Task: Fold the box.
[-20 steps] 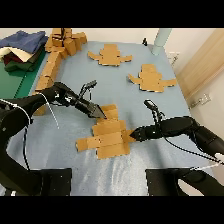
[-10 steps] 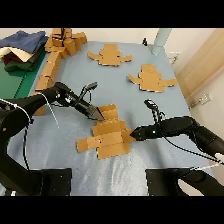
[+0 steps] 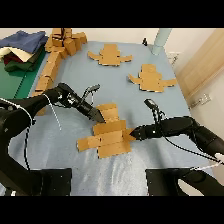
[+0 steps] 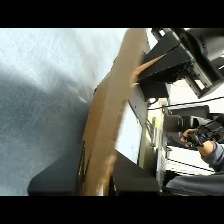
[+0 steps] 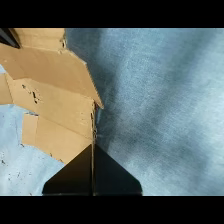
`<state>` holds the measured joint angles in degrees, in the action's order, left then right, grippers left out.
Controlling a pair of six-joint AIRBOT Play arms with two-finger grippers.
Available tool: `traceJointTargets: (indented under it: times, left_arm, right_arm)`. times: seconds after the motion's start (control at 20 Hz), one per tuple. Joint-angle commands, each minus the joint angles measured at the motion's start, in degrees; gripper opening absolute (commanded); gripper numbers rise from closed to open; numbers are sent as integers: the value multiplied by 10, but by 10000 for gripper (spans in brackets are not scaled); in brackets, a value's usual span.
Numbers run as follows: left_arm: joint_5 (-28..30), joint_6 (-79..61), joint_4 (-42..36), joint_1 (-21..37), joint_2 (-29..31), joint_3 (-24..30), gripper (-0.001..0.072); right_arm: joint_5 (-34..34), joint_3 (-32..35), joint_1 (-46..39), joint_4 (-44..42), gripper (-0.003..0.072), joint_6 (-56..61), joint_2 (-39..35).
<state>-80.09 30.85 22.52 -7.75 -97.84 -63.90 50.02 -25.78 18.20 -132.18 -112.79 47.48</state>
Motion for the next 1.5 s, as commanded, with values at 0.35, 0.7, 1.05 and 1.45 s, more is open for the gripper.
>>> traceJointTargets:
  times: [0.35, 0.7, 1.05, 1.45]
  left_arm:
    - [16, 1, -11, 0, 0, -10, 165]
    - [-21, 7, 16, -1, 0, -29, 164]
    - [-19, 1, 22, -1, 0, -29, 10]
    - [16, -37, -13, -15, 0, -37, 11]
  right_arm:
    - [0, 0, 0, 4, 3, 0, 0]
    - [0, 0, 0, 9, 3, 0, 0]
    - [-1, 0, 0, 9, 3, 0, 0]
    - [-14, -9, -10, 56, 391, 63, 0]
